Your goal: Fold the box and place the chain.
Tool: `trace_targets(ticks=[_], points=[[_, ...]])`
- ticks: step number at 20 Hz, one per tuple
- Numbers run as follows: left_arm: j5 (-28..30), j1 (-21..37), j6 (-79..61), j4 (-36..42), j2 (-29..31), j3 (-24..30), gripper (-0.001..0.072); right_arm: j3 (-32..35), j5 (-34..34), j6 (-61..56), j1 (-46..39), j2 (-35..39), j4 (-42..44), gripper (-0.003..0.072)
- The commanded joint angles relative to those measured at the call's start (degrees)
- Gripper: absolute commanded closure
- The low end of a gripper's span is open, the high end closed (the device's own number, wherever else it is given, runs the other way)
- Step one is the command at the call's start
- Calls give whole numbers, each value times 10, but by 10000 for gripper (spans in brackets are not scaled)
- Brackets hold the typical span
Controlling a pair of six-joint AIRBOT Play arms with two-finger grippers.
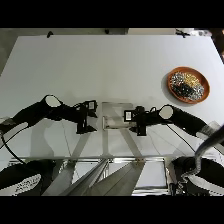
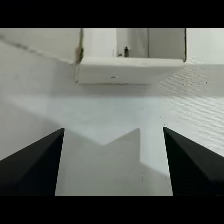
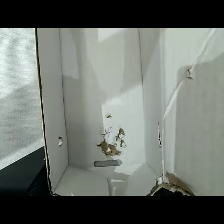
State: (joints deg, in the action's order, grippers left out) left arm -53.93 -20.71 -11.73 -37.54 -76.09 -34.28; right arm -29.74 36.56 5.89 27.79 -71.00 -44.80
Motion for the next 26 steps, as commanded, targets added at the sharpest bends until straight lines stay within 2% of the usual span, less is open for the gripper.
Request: trace_targets(ticks=[1,4,13,21,26], points=[[50,-33,-68,7,-9,1,7,0,0,0,0,0,0,281],[90,-53,-71,12,-9,1,-6,0,0,0,0,0,0,281],[89,-75,-78,59,-12,1,-9,0,0,0,0,0,0,281],[71,-90,-78,117,-52,1,-8,0,0,0,0,0,0,281],[123,-90,-72,162,-56,1,14,0,0,0,0,0,0,281]])
